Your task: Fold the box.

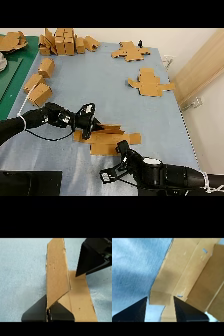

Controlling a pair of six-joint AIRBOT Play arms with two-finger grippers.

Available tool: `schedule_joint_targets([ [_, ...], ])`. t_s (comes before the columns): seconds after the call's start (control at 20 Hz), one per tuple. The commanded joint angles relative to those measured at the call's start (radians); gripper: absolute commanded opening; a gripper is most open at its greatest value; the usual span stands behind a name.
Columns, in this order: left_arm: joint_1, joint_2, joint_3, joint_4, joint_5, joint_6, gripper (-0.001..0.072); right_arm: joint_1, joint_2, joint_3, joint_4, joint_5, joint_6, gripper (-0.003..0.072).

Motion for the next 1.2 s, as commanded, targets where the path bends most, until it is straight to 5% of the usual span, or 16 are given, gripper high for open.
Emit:
schedule_joint_targets([
  [0.0, 0.000, 0.001, 0.001, 0.000, 0.000, 0.000, 0.0013, 0.000, -0.003, 0.001, -0.023, 0.033, 0.003, 0.0501],
  [0.55, 0.000, 0.001, 0.001, 0.000, 0.000, 0.000, 0.0013, 0.000, -0.012, 0.001, -0.047, 0.086, 0.021, 0.0501],
  [1.15, 0.000, 0.001, 0.001, 0.000, 0.000, 0.000, 0.0014, 0.000, -0.047, 0.017, -0.297, 0.111, 0.513, 0.0501],
])
